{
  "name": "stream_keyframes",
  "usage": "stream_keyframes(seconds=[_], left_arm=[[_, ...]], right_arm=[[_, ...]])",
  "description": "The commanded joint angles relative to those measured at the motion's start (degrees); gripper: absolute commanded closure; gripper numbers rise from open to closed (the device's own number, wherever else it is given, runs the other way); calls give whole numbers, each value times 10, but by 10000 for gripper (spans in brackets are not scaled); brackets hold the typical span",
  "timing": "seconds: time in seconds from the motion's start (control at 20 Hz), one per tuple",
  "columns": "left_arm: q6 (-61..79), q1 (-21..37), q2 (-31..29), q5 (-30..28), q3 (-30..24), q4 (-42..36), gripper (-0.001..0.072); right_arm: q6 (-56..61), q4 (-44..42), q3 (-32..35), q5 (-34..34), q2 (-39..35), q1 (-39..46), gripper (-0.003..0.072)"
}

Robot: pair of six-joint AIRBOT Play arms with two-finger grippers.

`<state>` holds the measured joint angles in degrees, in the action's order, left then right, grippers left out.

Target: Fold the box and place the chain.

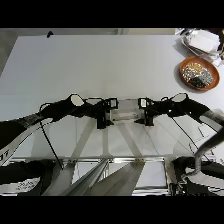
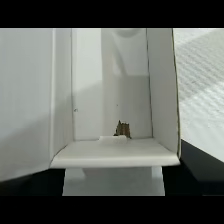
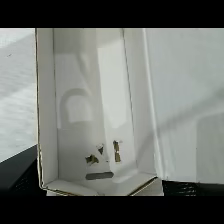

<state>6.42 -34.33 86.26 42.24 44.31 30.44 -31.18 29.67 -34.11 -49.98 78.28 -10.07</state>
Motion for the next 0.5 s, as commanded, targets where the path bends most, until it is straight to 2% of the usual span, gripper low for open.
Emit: stream_keyframes(seconds=[0.0, 0.45], left_arm=[[0, 0, 0, -4, 0, 2, 498], [0, 0, 0, -4, 0, 2, 498]], right_arm=[[34, 23, -1, 0, -26, 6, -14], [195, 192, -1, -50, -71, 64, -9]])
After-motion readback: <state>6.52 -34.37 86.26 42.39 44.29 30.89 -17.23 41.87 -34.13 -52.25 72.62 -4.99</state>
